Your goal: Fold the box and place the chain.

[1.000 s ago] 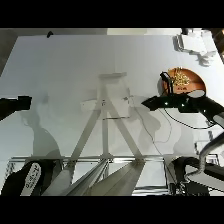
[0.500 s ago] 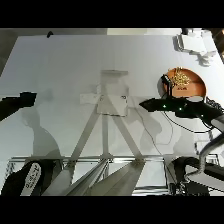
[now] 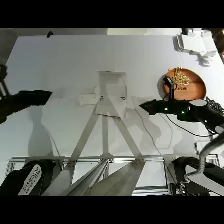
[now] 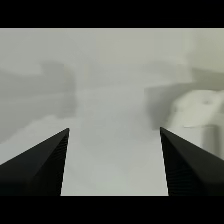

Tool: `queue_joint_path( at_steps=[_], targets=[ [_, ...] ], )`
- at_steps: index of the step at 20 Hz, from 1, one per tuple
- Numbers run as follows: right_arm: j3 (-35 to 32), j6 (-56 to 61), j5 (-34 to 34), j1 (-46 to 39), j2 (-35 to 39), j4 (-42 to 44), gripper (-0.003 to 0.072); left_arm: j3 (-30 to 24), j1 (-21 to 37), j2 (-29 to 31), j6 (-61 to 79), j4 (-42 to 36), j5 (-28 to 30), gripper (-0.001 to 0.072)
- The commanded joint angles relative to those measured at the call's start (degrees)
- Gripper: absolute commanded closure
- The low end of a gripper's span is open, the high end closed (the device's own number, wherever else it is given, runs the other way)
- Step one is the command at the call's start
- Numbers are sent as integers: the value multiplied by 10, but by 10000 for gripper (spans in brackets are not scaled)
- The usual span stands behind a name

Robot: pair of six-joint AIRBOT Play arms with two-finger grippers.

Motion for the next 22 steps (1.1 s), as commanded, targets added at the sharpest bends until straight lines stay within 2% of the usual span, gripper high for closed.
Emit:
queue_joint_path(
  at_steps=[1,5,9,10,13,17,22],
  targets=[
    [-1,11,-8,34,13,-26,685,67,-90,-98,-18,2,-9,114],
    [-1,12,-40,99,13,-33,684,148,-156,-230,30,-15,-17,111],
    [-1,16,-45,111,13,-42,683,234,-164,-321,39,-16,-78,109],
    [-1,16,-52,111,13,-42,683,246,-164,-335,57,-18,-85,85],
    [-1,16,-66,111,13,-42,682,251,-165,-358,100,-42,-103,78],
    [-1,16,-72,111,13,-42,681,251,-171,-372,120,-46,-176,72],
    [-1,16,-74,111,13,-42,681,251,-220,-392,131,-45,-174,73]
  ],
)
